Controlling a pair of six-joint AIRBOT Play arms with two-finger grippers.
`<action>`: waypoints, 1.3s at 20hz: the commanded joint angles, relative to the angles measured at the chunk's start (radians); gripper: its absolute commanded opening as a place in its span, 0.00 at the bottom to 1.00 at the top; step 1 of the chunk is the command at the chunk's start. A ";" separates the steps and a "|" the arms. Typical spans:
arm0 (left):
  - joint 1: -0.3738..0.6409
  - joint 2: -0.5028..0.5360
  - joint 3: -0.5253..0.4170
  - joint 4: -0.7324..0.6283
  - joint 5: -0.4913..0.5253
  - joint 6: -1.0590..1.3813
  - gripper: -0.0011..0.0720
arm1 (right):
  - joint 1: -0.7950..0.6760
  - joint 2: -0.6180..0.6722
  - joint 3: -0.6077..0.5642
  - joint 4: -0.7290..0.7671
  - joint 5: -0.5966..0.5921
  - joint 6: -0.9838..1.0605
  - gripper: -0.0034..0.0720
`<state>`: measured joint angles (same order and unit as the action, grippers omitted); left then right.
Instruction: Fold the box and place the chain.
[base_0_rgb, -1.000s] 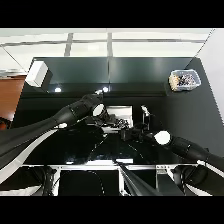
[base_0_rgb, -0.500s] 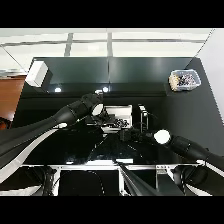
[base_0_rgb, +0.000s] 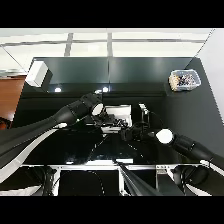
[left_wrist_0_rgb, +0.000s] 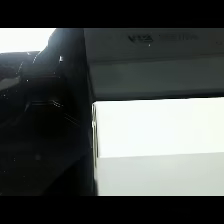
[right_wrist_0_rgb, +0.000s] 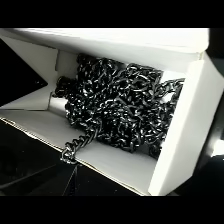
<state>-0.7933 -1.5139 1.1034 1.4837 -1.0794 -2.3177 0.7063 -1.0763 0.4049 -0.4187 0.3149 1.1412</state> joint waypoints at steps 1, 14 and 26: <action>0.000 0.000 0.000 -0.001 -0.001 0.002 0.06 | 0.005 -0.011 0.001 -0.008 -0.046 -0.002 0.56; 0.000 0.000 0.000 -0.002 0.002 0.002 0.06 | 0.083 -0.017 0.000 0.026 -0.222 0.014 0.44; 0.000 0.000 0.000 -0.002 0.000 0.002 0.06 | 0.083 0.017 0.000 0.024 -0.088 0.013 0.06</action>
<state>-0.7929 -1.5139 1.1038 1.4761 -1.0832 -2.3138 0.7883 -1.0786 0.4049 -0.3939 0.1810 1.1561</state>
